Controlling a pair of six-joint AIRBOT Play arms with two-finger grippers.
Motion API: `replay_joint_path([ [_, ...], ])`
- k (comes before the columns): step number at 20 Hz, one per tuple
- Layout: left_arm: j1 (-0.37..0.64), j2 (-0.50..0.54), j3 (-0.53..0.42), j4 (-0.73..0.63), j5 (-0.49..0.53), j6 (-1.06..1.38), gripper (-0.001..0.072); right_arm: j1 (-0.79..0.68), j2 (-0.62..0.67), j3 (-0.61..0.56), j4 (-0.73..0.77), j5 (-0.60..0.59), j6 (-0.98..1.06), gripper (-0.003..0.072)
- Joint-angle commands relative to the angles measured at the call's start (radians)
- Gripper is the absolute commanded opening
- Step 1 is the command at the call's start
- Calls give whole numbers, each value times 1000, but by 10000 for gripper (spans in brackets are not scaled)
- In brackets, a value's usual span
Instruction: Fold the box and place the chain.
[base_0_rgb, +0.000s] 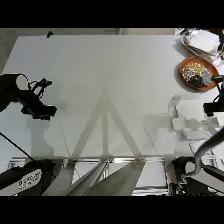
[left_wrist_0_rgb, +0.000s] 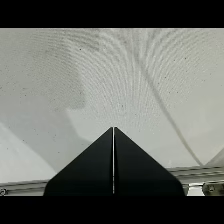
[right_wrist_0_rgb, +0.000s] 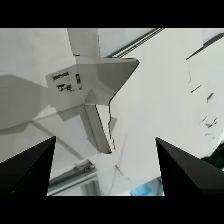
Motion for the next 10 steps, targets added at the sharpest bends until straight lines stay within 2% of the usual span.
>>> replay_joint_path([
  [1, 1, 1, 0, 0, 0, 0, 13, -11, -122, 0, -39, -5, -5, 641],
  [4, 1, 1, 0, 0, 0, 0, 13, -16, -174, 0, -171, -21, 56, 636],
  [5, 1, 1, 0, 0, 0, 0, 13, -25, -174, 0, -183, -36, 58, 627],
  [6, 1, 1, 0, 0, 0, 0, 13, -39, -174, 0, -191, -41, 58, 580],
  [10, 1, 1, 0, 0, 0, 0, 13, -116, -174, 0, -174, -83, 93, 545],
])
